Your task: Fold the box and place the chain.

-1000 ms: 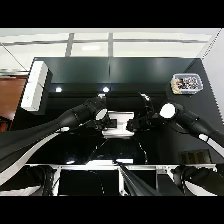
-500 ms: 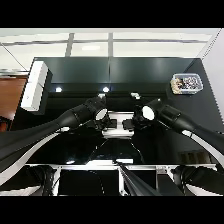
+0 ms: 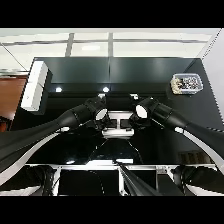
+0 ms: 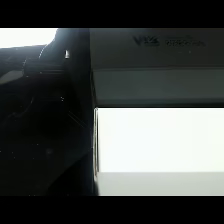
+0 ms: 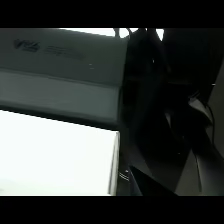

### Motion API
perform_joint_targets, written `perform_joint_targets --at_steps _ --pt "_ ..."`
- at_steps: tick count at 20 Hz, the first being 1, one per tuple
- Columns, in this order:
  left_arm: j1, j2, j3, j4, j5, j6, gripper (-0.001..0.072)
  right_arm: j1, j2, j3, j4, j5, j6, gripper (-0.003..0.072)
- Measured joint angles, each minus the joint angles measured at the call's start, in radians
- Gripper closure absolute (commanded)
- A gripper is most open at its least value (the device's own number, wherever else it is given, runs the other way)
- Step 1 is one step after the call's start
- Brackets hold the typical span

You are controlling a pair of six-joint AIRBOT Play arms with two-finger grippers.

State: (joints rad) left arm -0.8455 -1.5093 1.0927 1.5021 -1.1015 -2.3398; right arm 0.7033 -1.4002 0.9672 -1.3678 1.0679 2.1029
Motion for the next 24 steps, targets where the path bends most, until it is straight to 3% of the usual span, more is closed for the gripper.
perform_joint_targets --at_steps 1,4,5,7,8,13,14,15,16,18,20,22,23,24 --pt "0.0 0.0 0.0 0.0 0.0 0.0 0.0683 0.002 -0.006 0.006 0.001 0.005 0.005 0.0412" --pt "0.0 0.0 0.0 0.0 0.0 0.0 0.0683 0.006 -0.027 0.017 0.002 0.026 0.021 0.044" --pt "0.001 0.0 0.0 0.0 0.0 0.0 0.0683 0.007 -0.031 0.018 0.002 0.031 0.027 0.0525" --pt "0.002 0.0 0.0 0.001 0.0 0.002 0.0683 0.008 -0.036 0.021 -0.001 0.038 0.042 0.0582" --pt "0.003 0.0 0.0 0.0 -0.001 0.003 0.0683 0.008 -0.037 0.022 -0.002 0.038 0.043 0.0669" --pt "0.005 0.0 0.0 -0.001 -0.002 -0.001 0.0682 0.008 -0.04 0.023 -0.005 0.031 0.058 0.0667" --pt "0.005 0.0 0.0 -0.001 -0.001 0.0 0.0683 0.008 -0.04 0.023 -0.005 0.031 0.058 0.0603" --pt "0.005 0.0 0.0 0.002 0.0 0.004 0.0683 0.008 -0.04 0.023 -0.003 0.031 0.054 0.0453" --pt "0.006 0.0 0.0 0.004 0.003 0.004 0.0683 0.008 -0.04 0.023 0.002 0.028 0.052 0.0447" --pt "0.006 0.0 0.0 0.003 0.002 0.004 0.0682 0.008 -0.04 0.023 -0.002 0.027 0.053 0.0669" --pt "0.006 0.0 0.0 -0.003 0.0 -0.001 0.0683 0.008 -0.04 0.023 -0.005 0.029 0.063 0.0669" --pt "0.006 0.0 0.0 -0.002 -0.001 0.0 0.0682 0.008 -0.04 0.023 -0.005 0.027 0.06 0.0624" --pt "0.006 0.0 0.0 0.0 0.0 0.002 0.0683 0.008 -0.04 0.023 -0.005 0.027 0.055 0.0431" --pt "0.006 0.0 0.0 0.001 0.002 0.004 0.0683 0.008 -0.039 0.023 0.002 0.023 0.051 0.0335"
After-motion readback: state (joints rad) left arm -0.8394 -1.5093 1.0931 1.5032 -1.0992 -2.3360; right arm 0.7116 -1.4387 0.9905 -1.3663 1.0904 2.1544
